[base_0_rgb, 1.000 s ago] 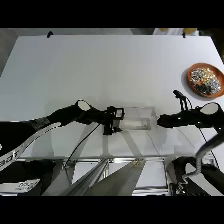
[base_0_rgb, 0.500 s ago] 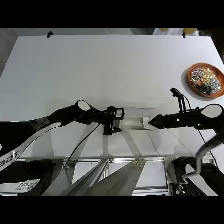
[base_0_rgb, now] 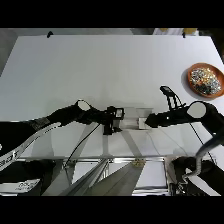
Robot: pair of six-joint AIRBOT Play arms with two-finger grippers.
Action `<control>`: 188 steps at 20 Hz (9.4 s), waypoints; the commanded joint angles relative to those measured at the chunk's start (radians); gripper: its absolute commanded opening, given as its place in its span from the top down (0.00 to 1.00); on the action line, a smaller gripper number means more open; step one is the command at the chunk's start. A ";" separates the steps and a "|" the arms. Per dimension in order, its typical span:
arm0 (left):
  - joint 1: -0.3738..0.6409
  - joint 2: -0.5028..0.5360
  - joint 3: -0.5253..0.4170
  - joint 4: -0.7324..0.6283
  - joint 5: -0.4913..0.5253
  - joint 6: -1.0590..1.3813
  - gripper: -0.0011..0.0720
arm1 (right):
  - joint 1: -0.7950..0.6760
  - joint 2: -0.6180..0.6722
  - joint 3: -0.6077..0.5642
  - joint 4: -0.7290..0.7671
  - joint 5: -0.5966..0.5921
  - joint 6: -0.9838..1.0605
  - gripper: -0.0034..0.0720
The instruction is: Fold the box and place the chain.
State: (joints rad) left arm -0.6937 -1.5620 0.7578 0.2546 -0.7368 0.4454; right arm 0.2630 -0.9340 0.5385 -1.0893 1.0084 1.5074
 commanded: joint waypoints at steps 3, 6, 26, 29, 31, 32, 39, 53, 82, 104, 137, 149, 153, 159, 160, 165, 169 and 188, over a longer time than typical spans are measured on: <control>0.000 0.001 0.001 0.000 0.000 0.000 0.56 | 0.156 -0.099 0.073 -0.206 -0.007 0.341 0.57; 0.000 0.001 0.000 0.000 0.000 0.000 0.56 | 0.219 -0.163 0.114 -0.313 0.034 0.493 0.57; 0.000 0.001 0.001 0.000 0.000 0.000 0.56 | 0.336 -0.278 0.142 -0.408 -0.022 0.579 0.51; 0.000 0.001 0.001 0.000 0.000 0.000 0.56 | 0.335 -0.278 0.142 -0.442 -0.018 0.580 0.59; 0.000 0.001 0.001 0.000 0.000 0.000 0.56 | 0.335 -0.278 0.142 -0.445 -0.019 0.591 0.65; 0.000 0.001 0.000 0.000 0.000 0.000 0.56 | 0.335 -0.278 0.142 -0.445 -0.018 0.591 0.74; 0.000 0.001 0.001 0.000 0.000 0.000 0.56 | 0.335 -0.278 0.142 -0.445 0.018 0.591 0.83; 0.000 0.001 0.001 0.000 0.000 0.000 0.56 | 0.301 -0.272 0.141 -0.428 0.009 0.621 0.72; 0.000 0.001 0.000 0.000 0.000 0.000 0.56 | -0.362 -0.287 0.864 -0.497 0.253 -0.026 0.49; 0.000 0.001 0.001 0.000 0.000 0.000 0.56 | -0.782 -0.785 0.868 -0.447 -0.037 -0.129 0.71; 0.000 0.001 0.001 0.000 0.000 0.000 0.56 | -0.738 -0.088 0.867 -0.100 0.309 -0.215 0.93; 0.000 0.001 0.000 0.000 0.000 0.000 0.56 | -0.349 0.201 0.845 -0.085 0.546 -0.176 0.93; 0.000 0.001 0.001 0.000 0.000 0.000 0.56 | -0.198 0.277 0.792 -0.074 0.557 -0.142 0.93; 0.000 0.001 0.001 0.000 0.000 0.000 0.56 | -0.006 0.338 0.566 -0.011 0.440 -0.128 0.93; 0.000 0.001 0.001 0.000 0.000 0.000 0.56 | 0.031 0.338 0.526 -0.012 0.404 -0.128 0.93; 0.000 0.001 0.001 0.000 0.000 0.000 0.56 | 0.195 0.328 0.333 -0.013 0.205 -0.128 0.93; 0.000 0.001 0.001 0.000 0.000 0.000 0.56 | 0.284 0.274 0.243 -0.013 0.111 -0.128 0.93; 0.000 0.001 0.000 0.000 0.000 0.000 0.56 | 0.386 0.030 0.117 -0.067 -0.113 -0.150 0.61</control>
State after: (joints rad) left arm -0.6937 -1.5620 0.7574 0.2546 -0.7372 0.4450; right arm 0.6479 -0.8955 0.6636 -1.1515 0.9150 1.3796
